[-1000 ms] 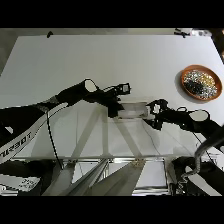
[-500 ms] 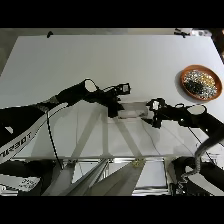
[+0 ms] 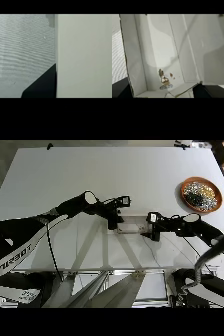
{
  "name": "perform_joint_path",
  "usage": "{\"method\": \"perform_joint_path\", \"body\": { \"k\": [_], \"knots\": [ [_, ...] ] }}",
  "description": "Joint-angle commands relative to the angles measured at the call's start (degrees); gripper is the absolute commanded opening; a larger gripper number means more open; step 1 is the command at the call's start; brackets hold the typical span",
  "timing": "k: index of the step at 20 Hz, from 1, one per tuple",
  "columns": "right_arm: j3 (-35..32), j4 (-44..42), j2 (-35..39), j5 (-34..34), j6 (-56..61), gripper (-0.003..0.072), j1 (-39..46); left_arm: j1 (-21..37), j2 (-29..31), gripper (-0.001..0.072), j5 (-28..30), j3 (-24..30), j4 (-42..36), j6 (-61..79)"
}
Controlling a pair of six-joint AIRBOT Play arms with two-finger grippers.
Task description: Fold the box and place the chain.
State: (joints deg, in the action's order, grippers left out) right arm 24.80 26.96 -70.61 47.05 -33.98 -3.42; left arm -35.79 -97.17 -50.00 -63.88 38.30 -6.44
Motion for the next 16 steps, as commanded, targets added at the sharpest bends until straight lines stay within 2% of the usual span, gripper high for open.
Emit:
{"method": "perform_joint_path", "body": {
  "k": [1, 7, 16],
  "knots": [
    [0.7, -0.3, -2.0, 1.2, -2.1, 0.0691, 0.3, 0.0, 0.0, 0.0012, 0.2, 0.0, -0.1, -0.1],
    [5.1, -0.4, -6.2, 3.8, -1.9, 0.0675, 0.3, 0.0, 0.0, 0.0012, 0.3, 0.0, -0.1, -0.1],
    [5.4, -0.4, -7.6, 9.7, -1.9, 0.0661, 0.7, 0.0, 0.0, 0.0012, 0.3, 0.0, -0.1, 0.0]
  ]
}}
